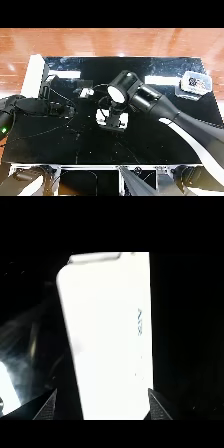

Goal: Fold the box and place the chain.

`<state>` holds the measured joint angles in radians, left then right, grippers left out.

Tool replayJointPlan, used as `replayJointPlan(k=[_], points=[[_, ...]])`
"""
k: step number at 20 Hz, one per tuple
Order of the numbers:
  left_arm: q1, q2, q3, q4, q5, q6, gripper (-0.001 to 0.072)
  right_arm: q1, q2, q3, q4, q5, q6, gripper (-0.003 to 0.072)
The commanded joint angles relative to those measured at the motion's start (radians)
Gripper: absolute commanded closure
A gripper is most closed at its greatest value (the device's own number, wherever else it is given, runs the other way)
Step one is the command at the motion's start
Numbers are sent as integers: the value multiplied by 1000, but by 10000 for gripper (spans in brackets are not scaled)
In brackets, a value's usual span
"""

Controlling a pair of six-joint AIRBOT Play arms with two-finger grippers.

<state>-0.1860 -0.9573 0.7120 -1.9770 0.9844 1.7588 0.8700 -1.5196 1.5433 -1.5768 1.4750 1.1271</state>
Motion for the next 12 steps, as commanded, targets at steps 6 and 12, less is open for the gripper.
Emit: replayJointPlan(k=[6,12], points=[[1,0,0,-2,9,0,198,-113,-20,3,89,-39,-48,-29],[1,0,0,-2,10,0,198,-126,-88,3,152,-19,-117,-29]])
